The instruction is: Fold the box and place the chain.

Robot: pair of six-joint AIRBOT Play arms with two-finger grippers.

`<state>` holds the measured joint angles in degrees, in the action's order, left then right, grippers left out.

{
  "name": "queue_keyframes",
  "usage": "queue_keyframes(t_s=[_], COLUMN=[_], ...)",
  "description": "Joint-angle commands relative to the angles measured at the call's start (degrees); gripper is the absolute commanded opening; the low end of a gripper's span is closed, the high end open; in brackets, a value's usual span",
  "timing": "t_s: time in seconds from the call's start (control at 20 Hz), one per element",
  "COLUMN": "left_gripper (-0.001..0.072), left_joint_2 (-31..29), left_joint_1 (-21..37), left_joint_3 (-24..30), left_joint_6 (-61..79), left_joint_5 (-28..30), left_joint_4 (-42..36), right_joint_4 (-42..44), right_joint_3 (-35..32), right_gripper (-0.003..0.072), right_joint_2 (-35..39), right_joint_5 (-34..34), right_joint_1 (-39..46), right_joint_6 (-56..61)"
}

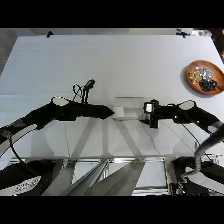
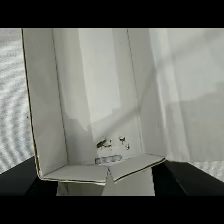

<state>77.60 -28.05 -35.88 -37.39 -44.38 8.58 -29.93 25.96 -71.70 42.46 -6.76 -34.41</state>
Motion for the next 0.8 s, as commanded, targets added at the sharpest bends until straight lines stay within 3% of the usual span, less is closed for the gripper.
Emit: queue_keyframes(t_s=[0.0,0.2,0.3,0.4,0.45,0.6,0.75], left_gripper=[0.0204,0.0220,0.0338,0.0367,0.0426,0.0510,0.0510], left_joint_2=[-0.02,0.24,0.31,0.59,0.61,1.57,4.22], left_joint_1=[-0.85,-1.68,-1.70,-1.86,-2.29,-4.31,-6.36], left_joint_3=[-1.22,-6.62,-8.68,-10.51,-11.30,-14.34,-17.99], left_joint_6=[-0.52,-15.61,-24.85,-31.50,-34.36,-42.12,-45.46], left_joint_5=[-0.04,0.02,-0.57,-2.84,-3.28,-4.52,-5.92], left_joint_4=[2.82,17.38,25.38,31.28,33.97,40.70,42.62], right_joint_4=[0.02,0.00,0.00,0.00,0.00,0.02,0.00], right_joint_3=[-0.02,-0.02,-0.02,-0.02,0.00,0.00,0.00], right_gripper=[0.0567,0.0567,0.0567,0.0567,0.0567,0.0567,0.0567], right_joint_2=[-0.02,-0.02,-0.02,-0.02,-0.02,-0.02,-0.02], right_joint_5=[0.02,0.02,0.02,0.02,0.02,0.02,0.02], right_joint_1=[-0.02,-0.02,-0.02,-0.02,-0.02,-0.02,-0.02], right_joint_6=[0.02,0.02,0.02,0.02,0.02,0.02,0.02])
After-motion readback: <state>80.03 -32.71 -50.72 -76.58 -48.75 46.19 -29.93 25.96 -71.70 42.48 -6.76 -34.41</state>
